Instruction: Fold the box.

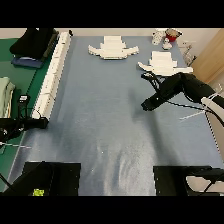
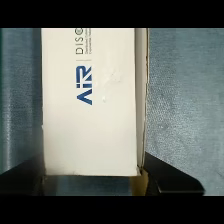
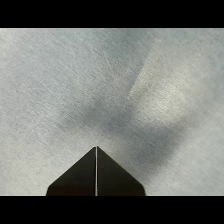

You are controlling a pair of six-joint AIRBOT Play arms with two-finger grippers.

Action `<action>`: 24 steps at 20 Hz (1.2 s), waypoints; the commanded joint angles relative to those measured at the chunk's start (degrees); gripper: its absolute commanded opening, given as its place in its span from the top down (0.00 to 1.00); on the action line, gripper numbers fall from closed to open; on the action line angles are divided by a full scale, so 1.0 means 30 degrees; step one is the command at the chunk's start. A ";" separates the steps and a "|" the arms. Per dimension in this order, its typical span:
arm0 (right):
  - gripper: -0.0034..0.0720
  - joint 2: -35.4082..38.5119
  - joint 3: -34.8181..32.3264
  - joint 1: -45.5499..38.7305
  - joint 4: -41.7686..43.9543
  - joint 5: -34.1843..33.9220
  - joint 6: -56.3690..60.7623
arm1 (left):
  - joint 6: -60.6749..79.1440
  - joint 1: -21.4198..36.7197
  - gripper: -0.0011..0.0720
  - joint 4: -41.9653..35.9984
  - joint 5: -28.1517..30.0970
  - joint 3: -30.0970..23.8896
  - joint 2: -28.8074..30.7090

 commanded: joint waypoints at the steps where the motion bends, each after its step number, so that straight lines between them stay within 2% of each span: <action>1: 0.95 -0.0015 0.0022 -0.0007 0.0007 0.0007 0.0000 | 0.0080 0.0007 0.42 0.0007 -0.0036 0.0015 -0.0029; 2: 0.95 -0.0015 0.0022 -0.0007 0.0007 0.0007 0.0000 | 0.0080 0.0007 0.41 0.0015 -0.0036 0.0015 -0.0029; 3: 0.95 -0.0015 0.0022 -0.0007 0.0000 0.0007 0.0000 | 0.0080 0.0007 0.18 0.0022 -0.0036 0.0015 -0.0029; 4: 0.95 -0.0015 0.0022 -0.0007 0.0000 0.0007 0.0000 | -0.0182 0.0007 0.04 0.0022 -0.0036 0.0022 -0.0015; 7: 0.95 -0.0015 0.0022 -0.0007 0.0007 0.0007 0.0000 | -0.0678 0.0058 0.04 0.0423 -0.0248 0.0117 0.0153; 9: 0.95 -0.0015 0.0022 -0.0007 0.0007 0.0007 0.0000 | -0.2244 0.0313 0.04 0.1683 -0.1078 0.0262 0.1020; 15: 0.95 -0.0015 0.0022 -0.0007 0.0007 0.0007 0.0000 | -0.5268 0.0962 0.04 0.5829 -0.7570 0.0495 0.5355; 19: 0.95 -0.0015 0.0022 -0.0007 0.0007 0.0007 0.0000 | -0.9078 0.0954 0.04 0.5887 -1.1424 0.0495 0.8735; 20: 0.95 -0.0015 0.0022 -0.0007 0.0007 0.0007 0.0000 | -0.9741 0.0954 0.19 0.5887 -1.2378 0.0503 0.9464; 22: 0.95 -0.0015 0.0022 -0.0007 0.0007 0.0007 0.0000 | -1.0142 0.0954 0.81 0.5552 -1.4732 0.0503 1.0841; 23: 0.95 -0.0015 0.0022 -0.0007 0.0000 0.0007 0.0000 | -0.9777 0.0889 0.97 0.4947 -1.5759 0.0517 1.1424; 24: 0.95 -0.0015 0.0022 -0.0007 0.0007 0.0007 0.0000 | -0.9748 0.0561 0.97 0.4160 -1.6101 0.0641 1.1897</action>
